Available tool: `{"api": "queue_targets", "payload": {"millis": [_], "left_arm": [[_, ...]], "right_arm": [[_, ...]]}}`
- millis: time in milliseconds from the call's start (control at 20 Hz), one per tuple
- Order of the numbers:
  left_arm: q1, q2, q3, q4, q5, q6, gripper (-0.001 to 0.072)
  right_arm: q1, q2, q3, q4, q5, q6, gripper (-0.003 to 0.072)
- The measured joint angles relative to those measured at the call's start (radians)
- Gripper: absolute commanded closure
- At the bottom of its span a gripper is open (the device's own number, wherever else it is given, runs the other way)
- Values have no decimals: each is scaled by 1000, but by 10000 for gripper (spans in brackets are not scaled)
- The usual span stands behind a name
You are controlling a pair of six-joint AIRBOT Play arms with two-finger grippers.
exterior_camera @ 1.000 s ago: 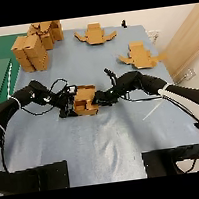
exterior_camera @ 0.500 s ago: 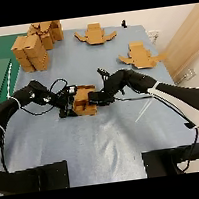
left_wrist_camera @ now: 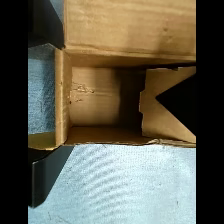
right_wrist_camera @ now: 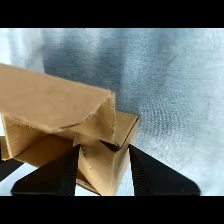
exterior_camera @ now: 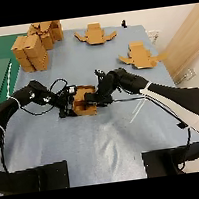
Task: Fold the box.
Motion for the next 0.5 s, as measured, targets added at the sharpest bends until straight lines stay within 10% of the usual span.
{"api": "queue_targets", "payload": {"millis": [200, 300, 500], "left_arm": [[0, 0, 0, -2, 1, 0, 688], [0, 0, 0, -2, 2, 0, 688], [0, 1, 0, -3, 2, -2, 688]], "right_arm": [[3, -43, 63, -26, -66, 42, 298], [4, -63, 89, -45, -111, 58, 687], [4, -78, 111, -52, -153, 72, 679]]}}
